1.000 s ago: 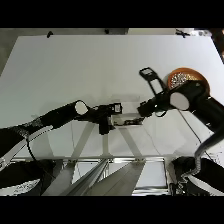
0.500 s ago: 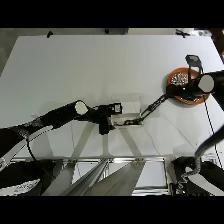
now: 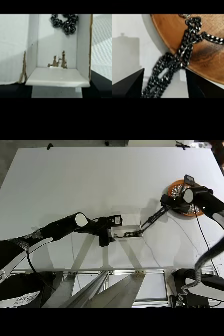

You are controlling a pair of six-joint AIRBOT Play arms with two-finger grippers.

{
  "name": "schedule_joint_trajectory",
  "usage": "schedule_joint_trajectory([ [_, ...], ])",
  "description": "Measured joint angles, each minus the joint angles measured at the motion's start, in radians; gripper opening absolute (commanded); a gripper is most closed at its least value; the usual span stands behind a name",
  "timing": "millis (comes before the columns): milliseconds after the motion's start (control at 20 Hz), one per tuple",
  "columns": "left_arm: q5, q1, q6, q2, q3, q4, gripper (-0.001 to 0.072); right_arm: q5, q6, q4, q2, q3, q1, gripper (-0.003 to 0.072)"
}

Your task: Fold the box and place the chain.

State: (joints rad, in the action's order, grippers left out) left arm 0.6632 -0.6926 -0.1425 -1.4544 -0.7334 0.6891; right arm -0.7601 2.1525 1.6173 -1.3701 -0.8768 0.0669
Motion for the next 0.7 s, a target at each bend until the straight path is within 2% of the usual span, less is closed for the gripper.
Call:
schedule_joint_trajectory([
  [150,0.000,0.000,0.000,0.000,0.000,0.000,0.0135,0.024,0.033,0.001,-0.040,0.000,-0.001,0.0505],
  [350,0.000,0.000,0.000,0.000,0.000,0.000,0.0135,0.016,0.062,0.010,-0.074,-0.001,-0.002,0.0251],
  [450,0.000,0.000,0.000,0.000,0.000,0.000,0.0135,0.000,0.069,0.014,-0.081,0.000,-0.003,0.0044],
  [550,0.000,0.000,0.000,0.000,0.000,0.000,0.0135,-0.006,0.071,0.013,-0.084,0.000,-0.003,0.0007],
  [700,0.000,0.000,0.000,0.000,0.000,0.000,0.0135,-0.005,0.061,0.001,-0.074,0.000,-0.003,0.0007],
])
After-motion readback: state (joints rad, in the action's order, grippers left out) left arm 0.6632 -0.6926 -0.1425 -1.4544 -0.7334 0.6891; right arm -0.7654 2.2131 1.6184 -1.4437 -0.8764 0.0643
